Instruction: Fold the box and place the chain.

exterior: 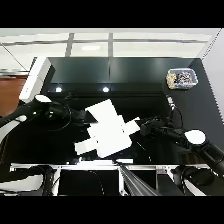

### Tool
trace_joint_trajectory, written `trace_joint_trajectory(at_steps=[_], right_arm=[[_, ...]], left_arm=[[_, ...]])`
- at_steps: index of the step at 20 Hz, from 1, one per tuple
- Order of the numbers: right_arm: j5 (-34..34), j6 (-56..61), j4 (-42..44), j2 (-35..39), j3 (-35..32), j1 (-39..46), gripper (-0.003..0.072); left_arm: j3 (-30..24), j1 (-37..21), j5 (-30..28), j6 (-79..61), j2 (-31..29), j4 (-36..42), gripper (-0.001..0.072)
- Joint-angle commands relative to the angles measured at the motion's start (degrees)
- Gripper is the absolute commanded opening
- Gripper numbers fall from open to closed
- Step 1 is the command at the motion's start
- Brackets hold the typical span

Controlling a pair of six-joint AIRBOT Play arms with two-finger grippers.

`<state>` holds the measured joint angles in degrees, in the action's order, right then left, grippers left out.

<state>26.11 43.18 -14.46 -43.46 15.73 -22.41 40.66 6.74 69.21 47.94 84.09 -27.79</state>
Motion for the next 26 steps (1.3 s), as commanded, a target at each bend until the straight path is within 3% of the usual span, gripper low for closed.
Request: trace_joint_trajectory(at_steps=[1, 3, 5, 7, 8, 9, 11, 12, 13, 14, 15, 16, 19, 21, 24, 26], right_arm=[[-0.63, 0.13, 0.11, 0.04, -0.09, -0.63, 0.0018], [-0.39, 0.13, 0.09, 0.04, -0.09, -0.63, 0.0018], [-0.42, 0.11, 0.07, 0.04, -0.09, -0.61, 0.0018], [-0.42, 0.11, 0.07, 0.04, -0.07, -0.63, 0.0018], [-0.42, 0.11, 0.07, 0.04, -0.07, -0.63, 0.0018], [-0.44, 0.11, 0.07, 0.04, -0.07, -0.61, 0.0018], [-0.44, 0.11, -0.07, 0.04, -0.02, -0.61, 0.0018], [-0.37, 0.11, -0.22, 0.04, -0.02, -0.46, 0.0019], [0.90, 0.50, -0.13, 0.07, 0.42, -0.02, 0.0037], [3.34, 1.29, -0.22, 0.09, 1.70, 1.03, 0.0249], [6.58, 1.40, -1.33, 0.11, 3.85, 2.49, 0.0593], [10.12, 1.33, -4.00, 0.11, 6.40, 4.11, 0.0720], [23.87, 1.33, -22.40, 0.11, 17.03, 8.46, 0.0720], [29.00, -0.81, -34.01, 0.11, 21.51, 8.44, 0.0720], [31.32, -9.62, -43.56, -0.15, 21.44, 7.69, 0.0720], [28.44, -10.75, -49.05, -0.61, 20.06, 6.75, 0.0720]], left_arm=[[0.57, 2.97, 7.08, -10.03, 6.03, 6.54, 0.0705], [0.59, 4.42, 11.17, -16.20, 8.26, 9.73, 0.0687], [1.31, 4.55, 12.48, -18.34, 8.66, 7.02, 0.0644], [3.50, 4.57, 12.15, -17.86, 8.66, 0.61, 0.0420], [4.57, 4.74, 12.15, -17.88, 8.66, -1.64, 0.0256], [5.68, 5.05, 12.15, -17.92, 8.66, -2.99, 0.0163], [7.82, 5.90, 12.00, -17.97, 8.66, -4.42, 0.0148], [8.98, 6.36, 11.80, -18.18, 8.66, -5.16, 0.0046], [10.34, 6.64, 11.89, -18.47, 8.66, -6.01, 0.0023], [11.54, 6.73, 12.24, -18.40, 8.63, -6.38, 0.0023], [12.70, 6.73, 12.31, -18.38, 8.50, -6.32, 0.0022], [13.60, 6.73, 12.07, -18.40, 8.13, -6.34, 0.0021], [14.45, 7.23, 8.39, -19.32, 4.52, -6.56, 0.0019], [12.55, 9.70, 2.08, -23.23, -0.59, -6.58, 0.0019], [6.29, 16.52, -13.16, -44.33, -8.11, -6.82, 0.0022], [5.31, 20.39, -19.80, -57.05, -8.70, -8.63, 0.0026]])
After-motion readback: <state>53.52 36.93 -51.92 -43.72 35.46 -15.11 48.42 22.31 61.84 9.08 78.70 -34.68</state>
